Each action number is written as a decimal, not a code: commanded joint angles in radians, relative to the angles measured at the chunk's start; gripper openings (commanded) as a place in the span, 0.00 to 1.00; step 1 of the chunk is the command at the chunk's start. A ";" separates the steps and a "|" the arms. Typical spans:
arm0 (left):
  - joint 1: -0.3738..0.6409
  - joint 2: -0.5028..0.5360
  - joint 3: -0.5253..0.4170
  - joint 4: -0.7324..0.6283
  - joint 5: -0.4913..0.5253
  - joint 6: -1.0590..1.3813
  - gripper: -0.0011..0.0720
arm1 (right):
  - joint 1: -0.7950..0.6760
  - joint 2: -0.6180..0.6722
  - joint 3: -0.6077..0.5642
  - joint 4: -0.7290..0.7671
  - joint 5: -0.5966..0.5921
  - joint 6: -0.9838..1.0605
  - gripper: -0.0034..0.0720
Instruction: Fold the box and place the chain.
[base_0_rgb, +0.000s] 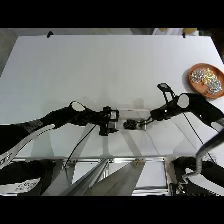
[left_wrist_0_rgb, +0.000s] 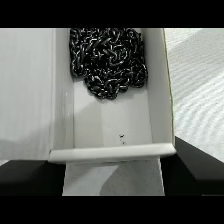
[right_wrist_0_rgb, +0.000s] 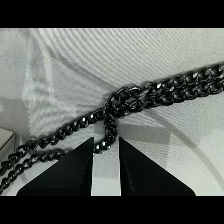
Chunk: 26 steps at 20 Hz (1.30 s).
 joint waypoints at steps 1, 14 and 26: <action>0.000 0.001 0.000 0.000 0.000 0.000 0.04 | -0.001 -0.010 -0.001 0.001 0.002 -0.003 0.20; 0.000 0.001 0.000 0.000 0.000 0.000 0.04 | 0.000 0.414 0.000 0.087 0.216 -0.032 0.07; 0.000 0.001 0.000 0.000 0.000 -0.001 0.04 | 0.129 0.582 0.000 0.581 0.214 -0.188 0.07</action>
